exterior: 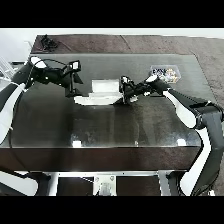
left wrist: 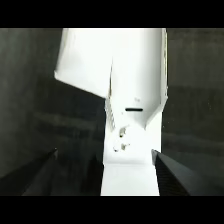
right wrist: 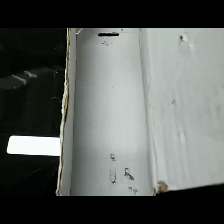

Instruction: Fold the box and place the chain.

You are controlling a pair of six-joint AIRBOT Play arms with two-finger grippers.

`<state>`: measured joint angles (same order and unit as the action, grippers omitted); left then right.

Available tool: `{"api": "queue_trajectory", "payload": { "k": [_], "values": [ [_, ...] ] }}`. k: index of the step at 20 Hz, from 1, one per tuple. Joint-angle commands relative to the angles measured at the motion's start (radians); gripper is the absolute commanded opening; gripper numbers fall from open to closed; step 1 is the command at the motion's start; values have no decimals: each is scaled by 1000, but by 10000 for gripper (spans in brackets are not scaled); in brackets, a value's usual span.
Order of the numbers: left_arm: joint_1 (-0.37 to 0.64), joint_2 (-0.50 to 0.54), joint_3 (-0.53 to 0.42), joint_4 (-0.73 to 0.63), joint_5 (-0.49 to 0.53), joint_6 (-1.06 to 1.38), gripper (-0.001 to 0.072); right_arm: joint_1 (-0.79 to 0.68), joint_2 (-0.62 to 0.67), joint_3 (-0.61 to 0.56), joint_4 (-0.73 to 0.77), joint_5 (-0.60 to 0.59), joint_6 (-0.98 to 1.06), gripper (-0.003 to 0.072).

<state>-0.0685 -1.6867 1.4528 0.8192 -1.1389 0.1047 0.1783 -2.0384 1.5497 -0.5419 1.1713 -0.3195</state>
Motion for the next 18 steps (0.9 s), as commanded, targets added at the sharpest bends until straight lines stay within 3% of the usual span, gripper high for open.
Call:
{"api": "queue_trajectory", "payload": {
  "k": [1, 9, 18],
  "values": [
    [1, 3, -63, -68, 53, 61, 654, -1, -1, 0, 0, 0, 0, 508],
    [-6, -90, -71, -222, 50, 141, 653, -1, -1, 0, 0, 0, 0, 508],
    [-45, -119, -71, -202, 65, 140, 653, -1, -1, 0, 0, 0, 0, 508]
  ]
}}
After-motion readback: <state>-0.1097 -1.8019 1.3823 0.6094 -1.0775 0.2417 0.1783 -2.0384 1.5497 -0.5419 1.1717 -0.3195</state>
